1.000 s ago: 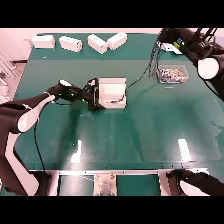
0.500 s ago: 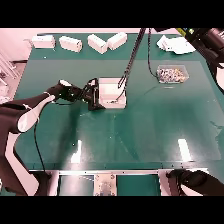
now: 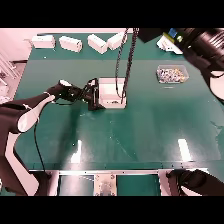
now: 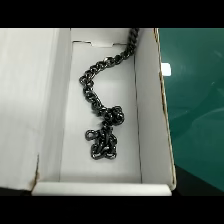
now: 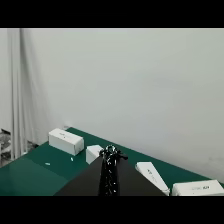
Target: Fold the box and place the chain.
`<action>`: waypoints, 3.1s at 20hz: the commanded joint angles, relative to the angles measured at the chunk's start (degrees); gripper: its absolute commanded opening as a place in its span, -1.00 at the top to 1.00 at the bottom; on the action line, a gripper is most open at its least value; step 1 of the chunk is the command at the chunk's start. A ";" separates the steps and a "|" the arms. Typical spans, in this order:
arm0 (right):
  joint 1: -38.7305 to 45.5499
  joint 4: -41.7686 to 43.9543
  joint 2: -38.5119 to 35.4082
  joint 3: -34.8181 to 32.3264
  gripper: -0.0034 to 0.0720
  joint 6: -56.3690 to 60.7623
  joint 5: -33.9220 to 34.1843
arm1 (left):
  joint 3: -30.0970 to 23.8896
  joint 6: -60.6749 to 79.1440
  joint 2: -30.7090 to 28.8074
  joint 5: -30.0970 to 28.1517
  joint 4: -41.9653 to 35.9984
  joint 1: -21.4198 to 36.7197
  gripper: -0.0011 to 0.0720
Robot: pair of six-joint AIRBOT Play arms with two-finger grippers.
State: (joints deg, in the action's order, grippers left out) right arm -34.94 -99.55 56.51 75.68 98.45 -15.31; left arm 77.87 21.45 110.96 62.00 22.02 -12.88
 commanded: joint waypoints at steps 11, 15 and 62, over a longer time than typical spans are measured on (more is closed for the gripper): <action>-0.22 1.18 4.15 -7.45 0.89 2.03 -0.44 | 0.04 0.00 0.00 -0.02 0.00 0.02 -0.77; -0.22 3.54 4.15 -10.29 0.88 2.03 -0.48 | 0.04 0.00 0.00 -0.02 0.00 0.02 -0.77; 32.65 68.41 40.63 -11.10 -0.33 -116.78 -45.83 | 0.04 0.00 0.00 -0.02 0.00 0.02 -0.77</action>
State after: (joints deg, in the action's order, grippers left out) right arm -2.22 -30.17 95.66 63.00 -16.99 -58.33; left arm 77.87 21.43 110.96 62.00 22.00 -12.88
